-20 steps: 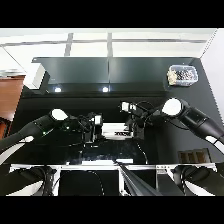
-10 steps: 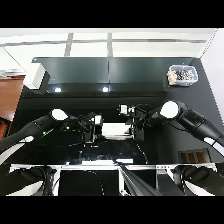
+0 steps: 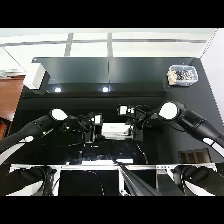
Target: Fold the box and place the chain.
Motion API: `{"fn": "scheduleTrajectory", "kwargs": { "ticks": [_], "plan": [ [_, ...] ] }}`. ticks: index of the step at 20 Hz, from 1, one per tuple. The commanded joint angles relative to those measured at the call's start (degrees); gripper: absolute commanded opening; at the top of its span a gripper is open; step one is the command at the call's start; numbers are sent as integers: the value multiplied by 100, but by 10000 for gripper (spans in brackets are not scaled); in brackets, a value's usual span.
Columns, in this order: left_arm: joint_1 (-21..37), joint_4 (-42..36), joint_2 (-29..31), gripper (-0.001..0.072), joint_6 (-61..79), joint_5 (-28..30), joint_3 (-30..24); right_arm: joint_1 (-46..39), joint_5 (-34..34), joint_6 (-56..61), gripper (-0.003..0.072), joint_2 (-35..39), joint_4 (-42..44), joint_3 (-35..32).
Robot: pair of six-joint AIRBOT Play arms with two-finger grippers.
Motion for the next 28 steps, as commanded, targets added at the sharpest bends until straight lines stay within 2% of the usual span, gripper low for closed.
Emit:
{"fn": "scheduleTrajectory", "kwargs": {
  "ticks": [1,10,18,19,21,22,23,25,26,28],
  "plan": [
    [-2,2,-4,482,11,9,0,20,17,9,404,-13,-31,-129],
    [-2,2,-4,482,11,7,0,17,63,157,404,42,-26,-66],
    [-2,2,-4,482,11,9,0,15,63,608,404,654,11,-37],
    [-2,2,-4,482,11,7,0,15,59,752,404,721,24,-37],
    [-2,2,-4,482,11,7,0,0,61,1797,403,861,341,-37],
    [-2,2,-4,481,11,7,0,-24,70,2774,302,903,579,-37],
    [-2,2,-4,481,11,9,0,-31,109,3722,4,898,710,-48],
    [-2,2,-4,482,11,9,0,-31,173,5187,15,890,918,-190],
    [-2,2,-4,481,11,9,0,-28,146,5563,15,885,1123,-295],
    [-2,2,-4,481,11,7,0,-28,-46,5580,14,868,1751,-498]
  ]
}}
